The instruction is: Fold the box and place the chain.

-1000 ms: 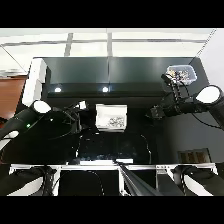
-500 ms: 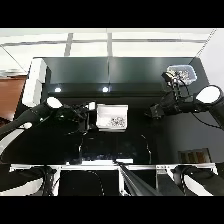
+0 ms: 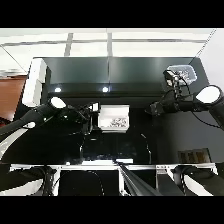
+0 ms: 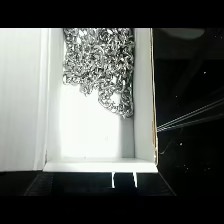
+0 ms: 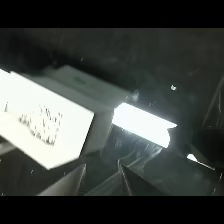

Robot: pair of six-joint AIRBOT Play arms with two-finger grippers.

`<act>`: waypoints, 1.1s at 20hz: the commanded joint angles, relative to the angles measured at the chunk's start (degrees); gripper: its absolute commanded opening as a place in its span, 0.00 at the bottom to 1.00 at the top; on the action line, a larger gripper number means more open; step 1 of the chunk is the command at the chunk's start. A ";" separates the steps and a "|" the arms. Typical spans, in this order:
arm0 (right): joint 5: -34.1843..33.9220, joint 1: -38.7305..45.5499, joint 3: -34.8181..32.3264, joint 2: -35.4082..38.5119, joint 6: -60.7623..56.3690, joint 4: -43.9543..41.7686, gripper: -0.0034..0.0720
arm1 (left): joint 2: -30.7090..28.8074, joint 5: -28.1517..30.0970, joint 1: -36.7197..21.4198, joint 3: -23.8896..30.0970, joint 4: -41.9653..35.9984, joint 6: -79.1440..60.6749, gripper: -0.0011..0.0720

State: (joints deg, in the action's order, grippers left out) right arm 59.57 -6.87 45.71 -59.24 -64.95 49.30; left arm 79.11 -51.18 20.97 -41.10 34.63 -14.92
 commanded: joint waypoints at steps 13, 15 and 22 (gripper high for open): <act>-1.88 -13.16 12.35 -16.79 36.02 -9.62 1.00 | 0.04 0.13 0.37 -0.07 -0.72 -0.11 0.48; 4.02 -13.14 12.50 -15.82 39.60 -9.64 1.00 | 0.04 0.09 0.37 -0.07 -0.72 -0.09 0.48; 5.16 -16.94 10.27 -16.74 45.62 -7.72 1.00 | 0.04 -0.35 0.52 -0.07 -0.66 -0.09 0.48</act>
